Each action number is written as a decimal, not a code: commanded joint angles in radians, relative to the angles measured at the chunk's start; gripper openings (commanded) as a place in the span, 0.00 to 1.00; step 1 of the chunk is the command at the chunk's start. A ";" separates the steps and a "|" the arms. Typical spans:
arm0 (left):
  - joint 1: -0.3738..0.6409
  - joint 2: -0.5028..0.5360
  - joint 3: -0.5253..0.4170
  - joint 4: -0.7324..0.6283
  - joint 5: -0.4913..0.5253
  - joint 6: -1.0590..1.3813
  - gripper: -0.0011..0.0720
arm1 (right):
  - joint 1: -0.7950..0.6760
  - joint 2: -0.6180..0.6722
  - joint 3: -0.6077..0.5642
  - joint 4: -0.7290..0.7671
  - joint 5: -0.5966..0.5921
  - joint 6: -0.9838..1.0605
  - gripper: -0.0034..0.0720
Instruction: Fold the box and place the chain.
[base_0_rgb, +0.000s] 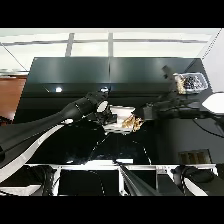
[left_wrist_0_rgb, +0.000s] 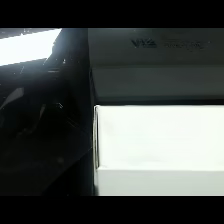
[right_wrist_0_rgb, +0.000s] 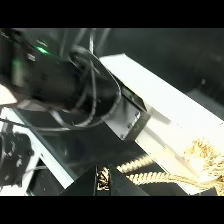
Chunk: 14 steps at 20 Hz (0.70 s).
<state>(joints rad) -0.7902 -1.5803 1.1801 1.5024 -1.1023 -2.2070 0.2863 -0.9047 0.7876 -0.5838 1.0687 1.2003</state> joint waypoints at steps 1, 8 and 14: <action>0.001 0.000 0.000 0.000 0.000 0.000 0.06 | 0.040 -0.098 -0.006 0.003 -0.027 -0.027 0.08; 0.001 0.000 0.000 0.000 -0.002 0.000 0.06 | -0.149 -0.105 0.020 -0.017 0.127 -0.106 0.53; 0.001 0.000 0.000 0.000 -0.002 0.000 0.06 | -0.359 0.006 -0.169 -0.058 0.036 -0.389 0.53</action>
<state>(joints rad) -0.7902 -1.5803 1.1801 1.5024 -1.1042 -2.2070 -0.0074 -0.9348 0.7204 -0.6281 1.1721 0.9787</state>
